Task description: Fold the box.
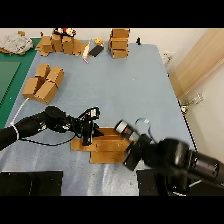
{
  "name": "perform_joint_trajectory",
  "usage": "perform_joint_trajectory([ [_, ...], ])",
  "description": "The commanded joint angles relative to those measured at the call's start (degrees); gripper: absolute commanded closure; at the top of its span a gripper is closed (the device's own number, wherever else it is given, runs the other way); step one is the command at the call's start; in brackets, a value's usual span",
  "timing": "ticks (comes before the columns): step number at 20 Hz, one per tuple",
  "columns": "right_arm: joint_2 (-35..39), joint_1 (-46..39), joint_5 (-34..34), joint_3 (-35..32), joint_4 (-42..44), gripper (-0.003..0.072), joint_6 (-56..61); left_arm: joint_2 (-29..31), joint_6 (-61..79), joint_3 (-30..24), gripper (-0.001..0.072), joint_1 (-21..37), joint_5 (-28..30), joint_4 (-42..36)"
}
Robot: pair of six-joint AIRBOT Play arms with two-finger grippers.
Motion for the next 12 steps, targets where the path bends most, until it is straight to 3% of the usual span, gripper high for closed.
perform_joint_trajectory([
  [1, -0.3, 16.7, 8.3, -5.9, -8.7, 0.068, 2.9, 0.0, 0.0, 0.0, 0.0698, 0.0, 0.0, 0.0],
  [2, -0.9, 19.6, 10.2, -7.8, -9.0, 0.0571, 2.9, 0.0, 0.0, 0.0, 0.0698, 0.0, 0.0, 0.0],
  [3, -1.7, 21.1, 11.1, -9.1, -9.4, 0.0288, 2.9, 0.0, 0.0, 0.0, 0.0698, 0.0, 0.0, 0.0],
  [4, -2.8, 21.3, 11.1, -9.7, -9.9, 0.0225, 2.8, 0.0, 0.0, 0.0, 0.0699, 0.0, 0.0, 0.0],
  [12, -9.0, 21.2, 12.9, -9.8, -21.5, 0.0225, 3.1, 0.0, 0.0, 0.0, 0.0698, 0.0, 0.0, 0.0],
])
